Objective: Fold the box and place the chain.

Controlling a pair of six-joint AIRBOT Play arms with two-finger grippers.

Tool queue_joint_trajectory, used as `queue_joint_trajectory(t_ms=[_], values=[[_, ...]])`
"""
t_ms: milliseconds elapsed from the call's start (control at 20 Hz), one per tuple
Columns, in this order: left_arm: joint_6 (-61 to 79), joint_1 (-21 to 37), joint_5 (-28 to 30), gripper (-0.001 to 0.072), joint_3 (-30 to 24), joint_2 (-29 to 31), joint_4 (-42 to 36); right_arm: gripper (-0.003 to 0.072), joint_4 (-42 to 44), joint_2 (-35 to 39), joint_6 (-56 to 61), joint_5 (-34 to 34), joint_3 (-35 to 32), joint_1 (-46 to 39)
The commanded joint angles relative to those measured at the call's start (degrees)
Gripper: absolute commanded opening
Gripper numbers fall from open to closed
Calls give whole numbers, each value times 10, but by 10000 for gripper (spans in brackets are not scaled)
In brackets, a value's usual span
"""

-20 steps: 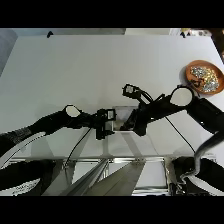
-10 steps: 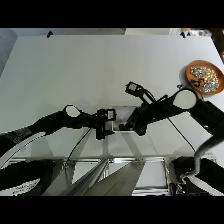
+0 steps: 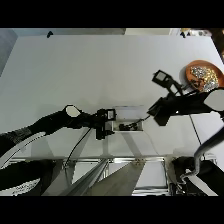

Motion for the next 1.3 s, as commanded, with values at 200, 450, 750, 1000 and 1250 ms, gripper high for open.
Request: queue_joint_trajectory(t_ms=[200, 450, 750, 1000, 1250], values=[[0, 0, 0, 312, 0, 0, 0, 415, -65, -121, 152, -38, 0, -54], [0, 0, 0, 312, 0, 0, 0, 281, -94, -193, 226, -42, -1, -39], [0, 0, 0, 312, 0, 0, 0, 282, -126, -232, 272, -48, -1, -3], [0, 0, 0, 312, 0, 0, 0, 281, -141, -249, 291, -77, -2, 19], [0, 0, 0, 312, 0, 0, 0, 273, -144, -250, 330, -102, -2, 23]])
